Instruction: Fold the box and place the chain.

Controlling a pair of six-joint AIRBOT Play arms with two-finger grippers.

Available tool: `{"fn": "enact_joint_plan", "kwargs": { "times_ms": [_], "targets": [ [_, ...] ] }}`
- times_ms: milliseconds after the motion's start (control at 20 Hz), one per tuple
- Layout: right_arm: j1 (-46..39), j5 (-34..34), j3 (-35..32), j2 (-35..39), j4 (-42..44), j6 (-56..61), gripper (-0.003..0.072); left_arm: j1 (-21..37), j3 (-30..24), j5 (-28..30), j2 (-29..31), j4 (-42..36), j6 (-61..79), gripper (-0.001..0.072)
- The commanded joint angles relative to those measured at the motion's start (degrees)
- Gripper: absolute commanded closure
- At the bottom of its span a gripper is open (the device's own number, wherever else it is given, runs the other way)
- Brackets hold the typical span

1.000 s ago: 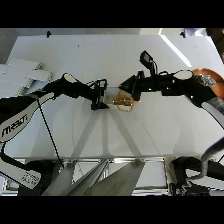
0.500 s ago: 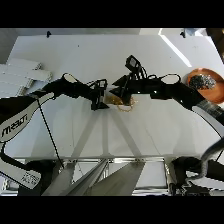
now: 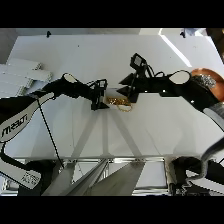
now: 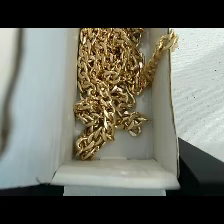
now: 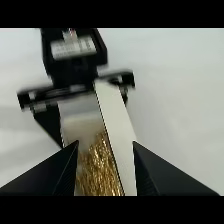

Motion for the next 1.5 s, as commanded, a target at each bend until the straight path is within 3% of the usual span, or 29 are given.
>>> {"fn": "enact_joint_plan", "kwargs": {
  "times_ms": [0, 250, 300, 550, 700, 1000, 1100, 1250, 1350, 1400, 1450],
  "targets": [
    [-5.97, 7.89, -0.17, 0.76, -17.22, 6.99, 0.0342, 0.02, 0.00, 0.00, 0.02, 0.00, 0.00, 0.0363],
    [-10.99, 11.65, -3.19, -0.50, -24.35, 6.27, 0.0335, 0.00, 0.00, 0.00, 0.02, 0.00, 0.00, 0.0363],
    [-10.99, 10.82, -3.78, -1.60, -24.17, 4.44, 0.0285, 0.00, 0.00, 0.00, 0.02, 0.00, 0.00, 0.0363],
    [-10.97, 10.23, -4.13, -8.52, -14.60, -5.95, 0.0256, 0.00, 0.00, 0.00, 0.02, 0.00, 0.00, 0.0363],
    [-10.40, 8.66, -4.13, -10.43, -7.45, -15.93, 0.0196, 0.00, 0.00, 0.00, 0.02, 0.00, 0.00, 0.0363],
    [-7.32, 5.81, -4.13, -13.77, -6.40, -18.34, 0.0198, 0.00, 0.00, 0.00, 0.02, 0.00, 0.00, 0.0363],
    [-7.04, 5.22, -4.13, -14.91, -6.01, -18.91, 0.0233, 0.00, 0.00, 0.00, 0.02, 0.00, 0.00, 0.0363],
    [-7.06, 4.57, -4.13, -15.52, -6.03, -18.88, 0.0438, 0.00, 0.00, 0.00, 0.02, 0.00, 0.00, 0.0363],
    [-7.06, 4.55, -4.13, -15.43, -6.12, -18.88, 0.0615, 0.00, 0.00, 0.00, 0.02, 0.00, 0.00, 0.0363],
    [-7.06, 4.61, -4.13, -15.34, -6.12, -18.84, 0.0675, 0.02, 0.00, 0.00, 0.02, 0.00, 0.00, 0.0363],
    [-7.06, 4.76, -4.11, -15.23, -6.10, -18.84, 0.0675, 0.00, 0.00, 0.00, 0.02, 0.00, 0.00, 0.0363]
  ]
}}
